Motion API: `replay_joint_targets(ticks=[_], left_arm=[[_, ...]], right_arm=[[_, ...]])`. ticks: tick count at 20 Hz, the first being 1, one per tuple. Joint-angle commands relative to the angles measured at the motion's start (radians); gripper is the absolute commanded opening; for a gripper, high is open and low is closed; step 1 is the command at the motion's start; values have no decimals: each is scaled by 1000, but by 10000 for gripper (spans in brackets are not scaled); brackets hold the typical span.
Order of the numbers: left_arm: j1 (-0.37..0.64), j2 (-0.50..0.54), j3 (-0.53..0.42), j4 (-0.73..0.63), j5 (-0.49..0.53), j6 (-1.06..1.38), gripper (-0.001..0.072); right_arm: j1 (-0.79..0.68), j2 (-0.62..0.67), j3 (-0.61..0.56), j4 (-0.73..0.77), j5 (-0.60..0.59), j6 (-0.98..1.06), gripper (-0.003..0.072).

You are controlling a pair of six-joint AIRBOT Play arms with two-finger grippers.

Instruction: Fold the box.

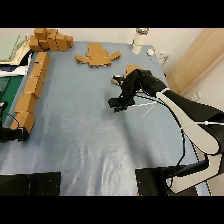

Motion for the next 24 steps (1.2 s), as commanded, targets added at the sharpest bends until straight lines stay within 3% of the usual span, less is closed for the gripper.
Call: replay_joint_targets(ticks=[1, 16, 21, 22, 23, 24], left_arm=[[1, -58, 19, -6, 54, 49, 521], [0, -104, 23, -16, 169, 86, 520], [-1, -105, 22, -24, 155, 84, 521], [-1, -105, 22, -24, 156, 84, 531], [-1, -106, 22, -25, 159, 84, 586], [-1, -108, 22, -24, 161, 84, 695]], right_arm=[[0, 0, 1, 0, 0, 0, 5], [0, 0, 1, 0, 0, 0, 5], [0, 0, 1, 0, 0, 0, 5], [0, 0, 1, 0, 0, 0, 6], [0, 0, 1, 0, 0, 0, 6], [0, 0, 1, 0, 0, 0, 5]])
